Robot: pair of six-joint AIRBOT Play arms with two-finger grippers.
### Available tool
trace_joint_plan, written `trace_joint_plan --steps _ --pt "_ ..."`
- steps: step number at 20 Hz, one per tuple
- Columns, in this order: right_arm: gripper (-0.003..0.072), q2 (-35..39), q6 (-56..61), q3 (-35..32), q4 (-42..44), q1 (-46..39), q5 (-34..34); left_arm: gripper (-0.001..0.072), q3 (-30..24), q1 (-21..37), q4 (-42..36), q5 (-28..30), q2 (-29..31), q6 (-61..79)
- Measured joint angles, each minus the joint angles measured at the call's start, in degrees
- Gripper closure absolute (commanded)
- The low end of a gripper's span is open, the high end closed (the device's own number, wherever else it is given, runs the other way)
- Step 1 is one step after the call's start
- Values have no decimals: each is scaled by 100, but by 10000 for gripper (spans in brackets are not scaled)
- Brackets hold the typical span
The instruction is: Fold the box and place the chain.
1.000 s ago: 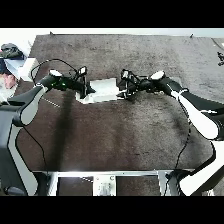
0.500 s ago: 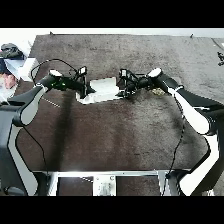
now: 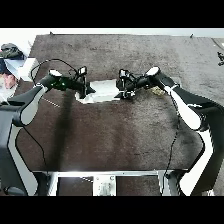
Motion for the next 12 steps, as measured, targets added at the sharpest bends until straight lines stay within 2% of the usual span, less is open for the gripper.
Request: trace_joint_plan --steps 12 --pt "101 -310 76 61 76 70 208 692 0 -9 -4 2 0 2"
